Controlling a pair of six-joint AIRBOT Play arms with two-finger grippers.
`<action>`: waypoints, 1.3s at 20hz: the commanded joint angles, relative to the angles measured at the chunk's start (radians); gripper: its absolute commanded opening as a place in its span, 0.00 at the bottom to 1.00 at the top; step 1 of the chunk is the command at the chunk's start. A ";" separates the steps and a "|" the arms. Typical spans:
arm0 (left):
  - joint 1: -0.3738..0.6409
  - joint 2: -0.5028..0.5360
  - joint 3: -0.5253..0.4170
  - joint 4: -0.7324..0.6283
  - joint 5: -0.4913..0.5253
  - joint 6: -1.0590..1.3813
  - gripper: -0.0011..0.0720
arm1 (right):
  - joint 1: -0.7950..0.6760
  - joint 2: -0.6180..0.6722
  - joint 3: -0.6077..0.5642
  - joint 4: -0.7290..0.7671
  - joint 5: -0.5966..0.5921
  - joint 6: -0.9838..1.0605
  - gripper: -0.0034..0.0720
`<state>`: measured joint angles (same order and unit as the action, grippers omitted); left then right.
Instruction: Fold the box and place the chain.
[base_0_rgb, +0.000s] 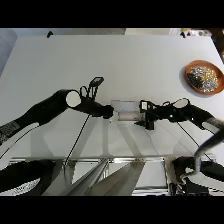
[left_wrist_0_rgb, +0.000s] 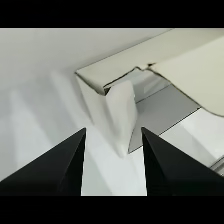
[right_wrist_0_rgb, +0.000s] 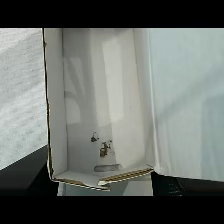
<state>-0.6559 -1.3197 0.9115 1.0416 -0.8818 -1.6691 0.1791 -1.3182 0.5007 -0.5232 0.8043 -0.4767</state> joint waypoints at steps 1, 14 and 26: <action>-0.003 -0.028 0.132 0.192 -0.222 -0.212 0.55 | 0.000 0.001 0.000 0.000 0.000 0.000 0.44; -0.100 -0.299 0.381 0.301 -0.397 -0.470 0.49 | 0.000 0.001 0.000 0.000 0.000 0.000 0.44; -0.134 -0.300 0.375 0.388 -0.272 -0.496 0.49 | 0.000 0.001 0.000 0.000 0.000 0.000 0.44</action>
<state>-0.7708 -1.6188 1.2900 1.3586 -1.1847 -2.1616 0.1791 -1.3178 0.5007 -0.5232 0.8043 -0.4767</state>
